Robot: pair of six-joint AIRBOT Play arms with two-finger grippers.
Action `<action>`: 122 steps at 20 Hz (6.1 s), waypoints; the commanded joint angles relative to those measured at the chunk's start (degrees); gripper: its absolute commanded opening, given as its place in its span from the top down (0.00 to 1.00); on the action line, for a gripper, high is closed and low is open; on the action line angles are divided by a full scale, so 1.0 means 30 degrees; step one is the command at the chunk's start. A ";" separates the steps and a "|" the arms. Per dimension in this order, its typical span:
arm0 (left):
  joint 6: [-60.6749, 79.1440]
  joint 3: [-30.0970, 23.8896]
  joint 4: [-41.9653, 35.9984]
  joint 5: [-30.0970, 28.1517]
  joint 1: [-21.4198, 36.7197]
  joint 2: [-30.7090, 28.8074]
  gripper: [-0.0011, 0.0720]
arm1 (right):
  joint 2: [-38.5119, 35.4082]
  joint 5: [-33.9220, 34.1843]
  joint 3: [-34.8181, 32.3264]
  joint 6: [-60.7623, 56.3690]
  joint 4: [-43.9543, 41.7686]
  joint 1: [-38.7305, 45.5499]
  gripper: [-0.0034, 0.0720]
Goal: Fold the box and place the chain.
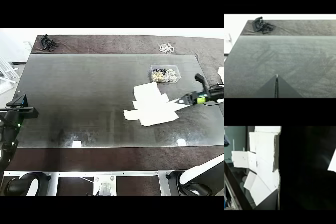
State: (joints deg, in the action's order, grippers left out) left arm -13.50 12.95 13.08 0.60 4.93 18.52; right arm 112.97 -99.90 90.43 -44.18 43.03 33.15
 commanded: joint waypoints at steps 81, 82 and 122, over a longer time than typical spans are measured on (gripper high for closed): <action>-1.4404 3.3944 1.0105 2.4553 -0.3417 3.4381 0.16 | -0.5042 1.5941 -0.8378 -0.0692 -0.6470 -1.1737 0.95; -1.4411 3.3937 1.0054 2.4400 -0.3636 3.4534 0.16 | -0.5042 1.5941 -0.8378 -0.0692 -0.6470 -1.1737 0.95; -1.1846 3.4396 0.5544 2.4523 -0.4277 3.6640 0.34 | -0.5042 1.5941 -0.8386 -0.0554 -0.6120 -1.1737 0.95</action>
State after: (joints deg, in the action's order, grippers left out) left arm -49.43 115.94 30.02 73.43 -8.67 128.44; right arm 97.82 -52.05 65.30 -45.84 24.69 -2.04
